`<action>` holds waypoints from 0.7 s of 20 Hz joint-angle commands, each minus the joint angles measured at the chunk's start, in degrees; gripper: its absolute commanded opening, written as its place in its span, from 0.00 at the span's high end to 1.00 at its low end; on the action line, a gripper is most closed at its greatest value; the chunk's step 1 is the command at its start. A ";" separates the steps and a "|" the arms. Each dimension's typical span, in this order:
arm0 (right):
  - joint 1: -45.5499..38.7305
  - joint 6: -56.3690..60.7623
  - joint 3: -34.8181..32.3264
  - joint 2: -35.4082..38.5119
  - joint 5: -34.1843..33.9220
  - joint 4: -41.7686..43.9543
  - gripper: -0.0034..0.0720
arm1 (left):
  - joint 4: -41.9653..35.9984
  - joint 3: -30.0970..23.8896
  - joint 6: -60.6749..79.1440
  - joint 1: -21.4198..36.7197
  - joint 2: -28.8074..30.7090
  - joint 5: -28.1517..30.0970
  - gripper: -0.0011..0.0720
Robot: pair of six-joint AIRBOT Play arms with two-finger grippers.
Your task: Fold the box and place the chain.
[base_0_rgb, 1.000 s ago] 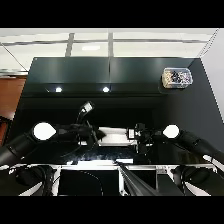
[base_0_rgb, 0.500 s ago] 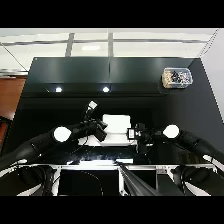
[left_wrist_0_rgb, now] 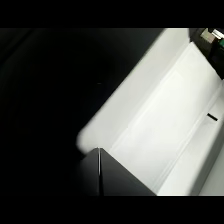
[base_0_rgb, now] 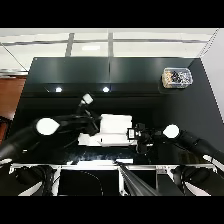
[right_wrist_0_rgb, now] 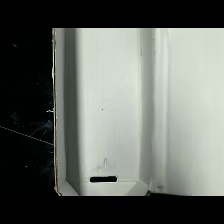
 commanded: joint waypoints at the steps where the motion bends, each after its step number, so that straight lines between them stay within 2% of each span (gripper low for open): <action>1: 0.02 0.22 -0.04 -0.04 0.24 0.04 0.39 | 7.26 -0.37 0.22 11.47 7.76 -16.74 0.94; 3: 0.02 0.20 -0.04 -0.04 0.20 0.04 0.39 | 6.34 -2.19 0.76 15.39 7.39 -22.03 0.94; 4: 0.00 0.22 -0.04 -0.04 0.20 0.04 0.39 | 6.82 -2.93 5.27 15.06 6.47 -25.14 0.79; 5: 0.02 0.22 -0.04 -0.04 0.22 0.07 0.39 | 6.64 -3.98 12.87 13.90 5.44 -26.75 0.23; 6: 0.02 0.22 -0.04 -0.04 0.22 0.04 0.39 | 6.67 -4.90 18.14 12.48 4.61 -27.08 0.04; 8: 0.00 0.22 -0.04 -0.04 0.22 0.04 0.39 | 6.34 -6.08 24.44 9.03 2.75 -23.80 0.03; 11: 0.02 0.22 -0.04 -0.04 0.22 0.07 0.39 | 5.35 -6.05 25.27 2.99 -0.90 -17.20 0.05; 14: 0.02 0.22 -0.04 -0.04 0.22 0.09 0.39 | 2.54 -5.84 25.27 -1.20 -3.91 -15.15 0.05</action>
